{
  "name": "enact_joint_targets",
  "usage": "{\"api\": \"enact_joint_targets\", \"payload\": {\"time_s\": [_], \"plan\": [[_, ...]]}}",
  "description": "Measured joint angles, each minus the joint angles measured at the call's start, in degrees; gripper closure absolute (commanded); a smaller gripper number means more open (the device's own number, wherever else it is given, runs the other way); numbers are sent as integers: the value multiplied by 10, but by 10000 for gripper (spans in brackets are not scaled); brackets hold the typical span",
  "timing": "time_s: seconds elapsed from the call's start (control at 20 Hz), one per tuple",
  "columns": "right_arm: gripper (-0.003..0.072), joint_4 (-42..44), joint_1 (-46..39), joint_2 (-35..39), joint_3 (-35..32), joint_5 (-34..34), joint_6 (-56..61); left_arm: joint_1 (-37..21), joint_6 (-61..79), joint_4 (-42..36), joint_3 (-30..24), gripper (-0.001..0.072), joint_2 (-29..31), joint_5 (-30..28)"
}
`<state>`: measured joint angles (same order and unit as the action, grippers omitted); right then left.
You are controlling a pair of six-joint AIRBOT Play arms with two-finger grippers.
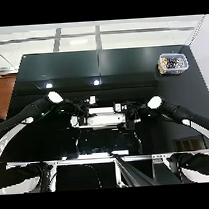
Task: Fold the box and place the chain.
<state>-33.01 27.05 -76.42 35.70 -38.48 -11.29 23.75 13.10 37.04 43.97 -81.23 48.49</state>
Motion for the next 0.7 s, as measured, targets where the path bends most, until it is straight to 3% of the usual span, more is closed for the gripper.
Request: {"api": "enact_joint_targets", "payload": {"time_s": [0.7], "plan": [[-2,-14,0,-1,1,-3,3,0,0,0,0,684,0,0]]}}
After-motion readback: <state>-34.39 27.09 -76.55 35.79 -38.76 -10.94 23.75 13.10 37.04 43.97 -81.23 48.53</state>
